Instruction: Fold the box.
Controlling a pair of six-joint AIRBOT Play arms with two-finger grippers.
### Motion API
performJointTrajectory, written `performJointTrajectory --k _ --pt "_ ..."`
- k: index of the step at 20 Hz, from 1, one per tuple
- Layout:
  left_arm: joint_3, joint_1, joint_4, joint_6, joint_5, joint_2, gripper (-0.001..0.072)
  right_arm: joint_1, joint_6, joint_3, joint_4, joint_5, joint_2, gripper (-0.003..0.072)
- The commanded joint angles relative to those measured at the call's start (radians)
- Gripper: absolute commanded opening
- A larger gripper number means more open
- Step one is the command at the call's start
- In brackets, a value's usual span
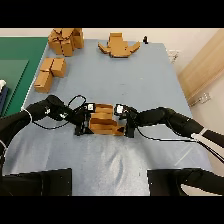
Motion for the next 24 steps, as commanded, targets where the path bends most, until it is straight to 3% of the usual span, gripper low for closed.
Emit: performJointTrajectory --k 1,2,3,4,5,8,10,12,14,24 --pt "0.0 0.001 0.0 0.001 0.002 0.0 0.025 0.005 -0.045 0.003 0.073 0.007 -0.026 0.0563" --pt "0.0 0.001 0.0 0.0 0.002 0.0 0.025 0.016 -0.045 0.003 0.072 0.008 -0.026 0.0504" --pt "0.0 0.001 0.0 0.001 0.001 0.0 0.025 0.027 -0.045 0.003 0.072 0.01 -0.027 0.0504" --pt "0.0 0.001 0.0 0.0 0.001 0.0 0.025 0.034 -0.045 0.003 0.072 0.014 -0.031 0.0457" --pt "0.0 0.001 0.0 0.0 0.002 0.0 0.025 0.037 -0.045 0.003 0.074 0.024 -0.038 0.0359" --pt "0.0 0.001 0.0 0.0 0.001 0.0 0.025 0.037 -0.045 0.003 0.087 0.068 -0.057 0.0315" --pt "0.0 0.001 0.0 0.001 0.001 0.0 0.025 0.038 -0.045 0.009 0.102 0.066 -0.063 0.0222" --pt "0.0 0.001 0.0 0.001 0.0 0.0 0.025 0.045 -0.046 0.022 0.107 0.068 -0.066 0.0221" --pt "0.0 0.001 0.0 0.0 0.001 0.0 0.025 0.066 -0.045 0.043 0.11 0.067 -0.075 0.0158" --pt "0.0 0.001 0.0 0.0 0.001 0.0 0.025 0.103 -0.045 0.055 0.109 0.061 -0.097 0.0182"
